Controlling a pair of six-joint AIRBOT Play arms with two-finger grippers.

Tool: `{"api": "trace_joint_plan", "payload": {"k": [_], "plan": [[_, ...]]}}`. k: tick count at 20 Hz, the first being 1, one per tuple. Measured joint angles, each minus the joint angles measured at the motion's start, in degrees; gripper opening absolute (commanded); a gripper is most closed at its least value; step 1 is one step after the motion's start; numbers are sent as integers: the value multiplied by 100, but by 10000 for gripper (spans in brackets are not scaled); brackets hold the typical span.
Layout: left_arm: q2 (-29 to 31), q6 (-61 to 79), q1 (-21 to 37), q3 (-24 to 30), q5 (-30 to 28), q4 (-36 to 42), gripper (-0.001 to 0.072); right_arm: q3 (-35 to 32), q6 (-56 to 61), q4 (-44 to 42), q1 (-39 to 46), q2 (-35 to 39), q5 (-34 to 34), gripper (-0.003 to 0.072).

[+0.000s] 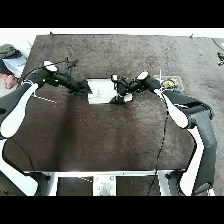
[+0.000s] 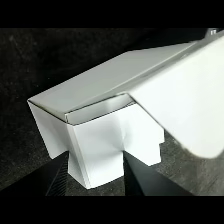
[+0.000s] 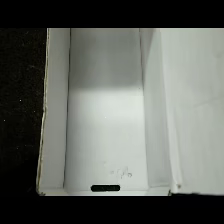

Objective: Fold the box and place the chain.

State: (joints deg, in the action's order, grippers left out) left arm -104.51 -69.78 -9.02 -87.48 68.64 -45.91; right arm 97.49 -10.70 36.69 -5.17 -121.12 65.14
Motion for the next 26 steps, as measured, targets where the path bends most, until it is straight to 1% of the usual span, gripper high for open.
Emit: {"api": "trace_joint_plan", "payload": {"k": [6,11,19,23,26], "plan": [[0,-570,-208,-92,-140,-476,364,0,0,0,0,0,-2,387],[2,-1185,-490,-256,-295,-1110,365,0,0,0,0,0,0,387],[-7,-2243,-809,-293,-485,-2127,364,0,2,0,0,0,0,387],[-7,-2800,-966,-317,-584,-2485,363,0,0,2,0,0,0,387],[-72,-3237,-1080,-455,-592,-2789,362,0,0,0,0,0,0,387]]}}
